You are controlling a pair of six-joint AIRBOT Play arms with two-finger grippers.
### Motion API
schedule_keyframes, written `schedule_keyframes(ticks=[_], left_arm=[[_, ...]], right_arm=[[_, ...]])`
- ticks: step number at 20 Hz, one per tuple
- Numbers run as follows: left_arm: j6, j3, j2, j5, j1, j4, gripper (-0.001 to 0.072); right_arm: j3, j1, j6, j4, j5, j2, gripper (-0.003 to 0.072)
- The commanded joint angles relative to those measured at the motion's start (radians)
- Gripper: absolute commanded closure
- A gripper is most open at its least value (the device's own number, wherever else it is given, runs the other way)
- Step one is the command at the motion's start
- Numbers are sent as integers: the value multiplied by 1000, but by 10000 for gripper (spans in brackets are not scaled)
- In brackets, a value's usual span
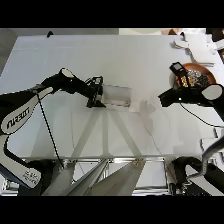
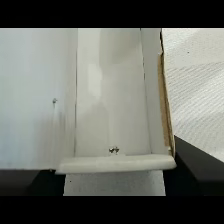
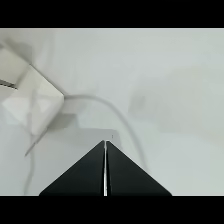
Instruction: Fold the box and place the chain.
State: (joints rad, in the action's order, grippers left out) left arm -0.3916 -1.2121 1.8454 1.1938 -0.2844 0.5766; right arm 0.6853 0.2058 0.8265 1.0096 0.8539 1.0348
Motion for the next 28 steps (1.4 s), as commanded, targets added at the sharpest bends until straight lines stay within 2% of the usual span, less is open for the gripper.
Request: schedule_keyframes(ticks=[1,5,12,16,22,23,24,28], left_arm=[[0,0,0,-1,0,0,238],[0,0,0,0,0,0,238],[0,0,0,0,0,0,238],[0,0,0,0,0,0,238],[0,0,0,0,0,0,238],[0,0,0,-1,0,0,238],[0,0,0,0,0,0,238],[0,0,0,0,0,0,238]], right_arm=[[-22,69,244,6,113,48,677],[-71,45,204,-264,107,166,677],[-71,-118,185,-399,-3,349,678],[-71,-148,181,-439,-7,369,678],[-71,-148,23,-686,17,367,670],[-71,-148,6,-713,15,363,642],[-71,-148,0,-731,12,356,575],[-71,-148,0,-726,-7,308,509]])
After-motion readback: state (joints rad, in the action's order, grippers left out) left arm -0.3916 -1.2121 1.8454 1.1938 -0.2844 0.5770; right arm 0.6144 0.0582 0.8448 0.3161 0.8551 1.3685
